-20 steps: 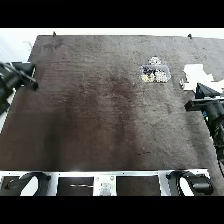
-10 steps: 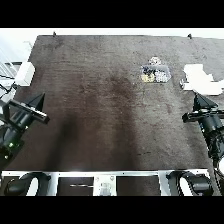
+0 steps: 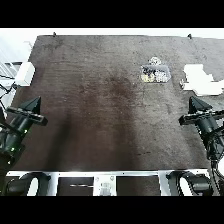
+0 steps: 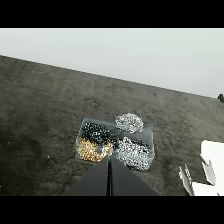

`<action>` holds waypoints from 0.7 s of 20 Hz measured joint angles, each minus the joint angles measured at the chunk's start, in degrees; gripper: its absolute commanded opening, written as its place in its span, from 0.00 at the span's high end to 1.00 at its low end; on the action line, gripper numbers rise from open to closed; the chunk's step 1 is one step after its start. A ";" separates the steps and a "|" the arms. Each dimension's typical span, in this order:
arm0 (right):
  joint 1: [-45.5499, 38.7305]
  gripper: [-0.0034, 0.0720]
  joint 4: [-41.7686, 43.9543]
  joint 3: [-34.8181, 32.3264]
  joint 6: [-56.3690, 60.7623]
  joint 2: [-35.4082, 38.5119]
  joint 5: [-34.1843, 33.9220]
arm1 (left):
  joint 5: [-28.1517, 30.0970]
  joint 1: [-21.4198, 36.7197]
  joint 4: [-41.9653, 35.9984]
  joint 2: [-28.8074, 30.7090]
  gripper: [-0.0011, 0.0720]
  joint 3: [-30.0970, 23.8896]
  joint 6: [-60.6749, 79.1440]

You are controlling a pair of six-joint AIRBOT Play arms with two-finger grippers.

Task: Fold the box and place the chain.

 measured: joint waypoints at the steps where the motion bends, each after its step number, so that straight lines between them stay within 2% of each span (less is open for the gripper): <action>1: 0.00 0.94 0.00 -0.20 0.02 0.00 0.15 | 2.10 0.00 -0.44 0.07 0.97 -0.02 0.02; 6: 0.00 0.94 0.00 -0.59 0.09 0.00 0.59 | 7.80 0.00 -0.98 0.11 0.96 -0.13 0.22; 14: 0.00 0.94 0.04 -0.63 0.11 0.00 0.66 | 7.89 0.00 -1.16 0.11 0.96 -0.13 -0.11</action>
